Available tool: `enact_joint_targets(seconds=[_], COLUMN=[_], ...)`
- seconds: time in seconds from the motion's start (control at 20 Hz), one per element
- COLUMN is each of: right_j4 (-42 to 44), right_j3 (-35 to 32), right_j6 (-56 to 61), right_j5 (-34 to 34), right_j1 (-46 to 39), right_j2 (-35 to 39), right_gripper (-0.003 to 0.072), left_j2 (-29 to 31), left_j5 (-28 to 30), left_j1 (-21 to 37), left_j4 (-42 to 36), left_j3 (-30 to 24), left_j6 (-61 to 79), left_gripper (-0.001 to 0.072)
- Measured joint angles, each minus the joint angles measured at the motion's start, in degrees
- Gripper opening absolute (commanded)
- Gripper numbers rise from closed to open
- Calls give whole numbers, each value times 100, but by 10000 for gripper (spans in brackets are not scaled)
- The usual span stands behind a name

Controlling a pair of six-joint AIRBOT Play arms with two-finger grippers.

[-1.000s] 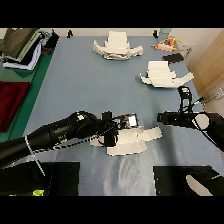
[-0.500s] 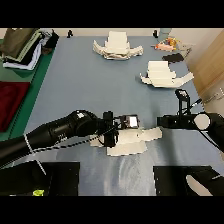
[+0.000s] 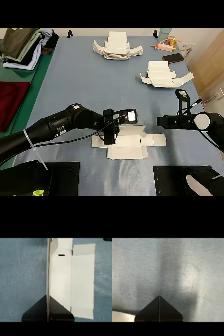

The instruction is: Fold the box.

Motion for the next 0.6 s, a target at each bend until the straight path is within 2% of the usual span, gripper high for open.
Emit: enact_joint_targets(seconds=[0.6], right_j4=[9], right_j3=[0], right_j6=[-28], right_j5=[-9], right_j1=[0], right_j2=[2], right_gripper=[3], left_j2=[-289], left_j5=[-570], left_j1=[42], left_j4=[-190], left_j3=[20], left_j6=[2], left_gripper=[13])
